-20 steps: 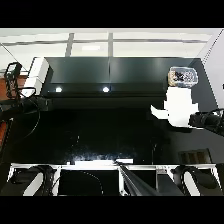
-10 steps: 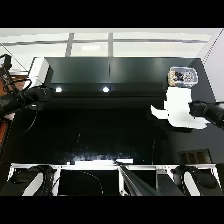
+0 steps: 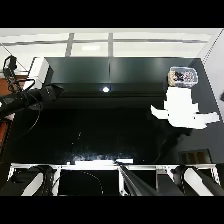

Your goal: Fold the box and place the chain.

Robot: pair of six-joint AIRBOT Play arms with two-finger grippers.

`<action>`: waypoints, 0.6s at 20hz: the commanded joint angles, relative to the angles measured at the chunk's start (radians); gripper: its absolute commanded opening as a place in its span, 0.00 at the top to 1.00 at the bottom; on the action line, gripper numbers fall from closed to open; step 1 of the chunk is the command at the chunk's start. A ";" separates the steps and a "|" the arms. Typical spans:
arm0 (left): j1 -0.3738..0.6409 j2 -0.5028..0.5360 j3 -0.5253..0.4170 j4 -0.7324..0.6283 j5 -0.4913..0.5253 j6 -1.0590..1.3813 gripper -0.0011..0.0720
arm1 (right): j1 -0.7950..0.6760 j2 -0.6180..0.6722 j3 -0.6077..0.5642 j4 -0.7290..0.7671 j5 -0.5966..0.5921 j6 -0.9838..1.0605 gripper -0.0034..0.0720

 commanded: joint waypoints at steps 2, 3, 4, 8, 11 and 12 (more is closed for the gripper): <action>-0.002 -0.004 0.000 -0.005 -0.019 -0.003 0.01 | -0.342 -0.288 0.212 0.347 0.227 -0.197 0.02; -0.006 -0.004 0.000 -0.004 -0.019 -0.003 0.01 | -0.395 -0.322 0.220 0.436 0.278 -0.280 0.02; -0.006 -0.006 0.000 -0.005 -0.018 -0.003 0.01 | -0.437 -0.346 0.220 0.502 0.310 -0.338 0.02; -0.006 -0.019 0.000 -0.005 -0.014 -0.003 0.01 | -0.515 -0.486 0.252 0.885 0.648 -0.774 0.02; -0.006 -0.026 0.000 -0.006 -0.020 -0.003 0.01 | -0.476 -0.632 0.309 0.815 0.869 -0.776 0.02; -0.006 -0.027 0.000 -0.006 -0.026 -0.003 0.01 | -0.452 -0.673 0.333 0.794 0.916 -0.776 0.02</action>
